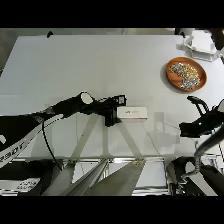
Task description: Fold the box and place the chain.
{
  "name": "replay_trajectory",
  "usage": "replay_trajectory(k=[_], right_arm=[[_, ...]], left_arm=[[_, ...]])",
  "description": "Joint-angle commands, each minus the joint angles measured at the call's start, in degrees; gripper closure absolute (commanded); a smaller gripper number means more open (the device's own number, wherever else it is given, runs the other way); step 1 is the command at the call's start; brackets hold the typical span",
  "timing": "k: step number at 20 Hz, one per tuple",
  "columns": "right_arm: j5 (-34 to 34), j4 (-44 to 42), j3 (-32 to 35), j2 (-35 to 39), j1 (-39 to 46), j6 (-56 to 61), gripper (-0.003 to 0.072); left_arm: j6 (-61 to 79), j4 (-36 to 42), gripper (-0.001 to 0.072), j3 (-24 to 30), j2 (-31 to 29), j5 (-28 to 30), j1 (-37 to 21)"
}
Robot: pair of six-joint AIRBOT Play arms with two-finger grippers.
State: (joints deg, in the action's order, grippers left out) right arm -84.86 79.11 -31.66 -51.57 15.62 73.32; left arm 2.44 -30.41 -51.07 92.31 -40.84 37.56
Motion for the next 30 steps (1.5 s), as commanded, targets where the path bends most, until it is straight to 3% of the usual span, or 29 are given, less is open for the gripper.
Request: replay_trajectory(k=[1, 5, 9, 14, 16, 20, 25, 30], right_arm=[[1.1, 0.0, 2.4, 0.0, 0.6, 0.4, 0.0675], [4.9, -0.1, 2.4, 0.0, 0.6, 0.4, 0.0675], [7.3, -0.3, 2.4, 0.0, 0.6, 0.4, 0.0675], [8.9, -1.6, 2.4, 0.0, 0.6, 0.4, 0.0675], [9.3, -1.6, 2.4, 0.0, 0.6, 0.4, 0.0675], [9.3, -1.8, 2.4, 0.0, 0.6, 0.4, 0.0674], [9.5, -4.3, 2.4, 0.0, 0.6, 0.4, 0.0674], [9.5, -4.5, 2.4, 0.0, 0.6, 0.4, 0.0674]], left_arm=[[-0.9, -0.1, 0.0704, 0.0, -1.0, -1.6, -0.2], [-14.6, -4.6, 0.0705, 0.0, -8.9, 0.3, -3.5], [-34.0, -19.1, 0.0706, 0.0, -18.2, 1.9, -11.1], [-58.1, -40.9, 0.0707, 0.0, -26.2, -2.1, -24.3], [-63.7, -46.0, 0.0708, 0.0, -28.3, -4.4, -29.9], [-65.6, -47.4, 0.0707, 1.3, -31.6, -9.1, -41.0], [-63.7, -46.6, 0.0707, 11.2, -35.3, -9.1, -53.1], [-62.7, -46.5, 0.0706, 18.6, -35.3, -7.1, -56.0]])
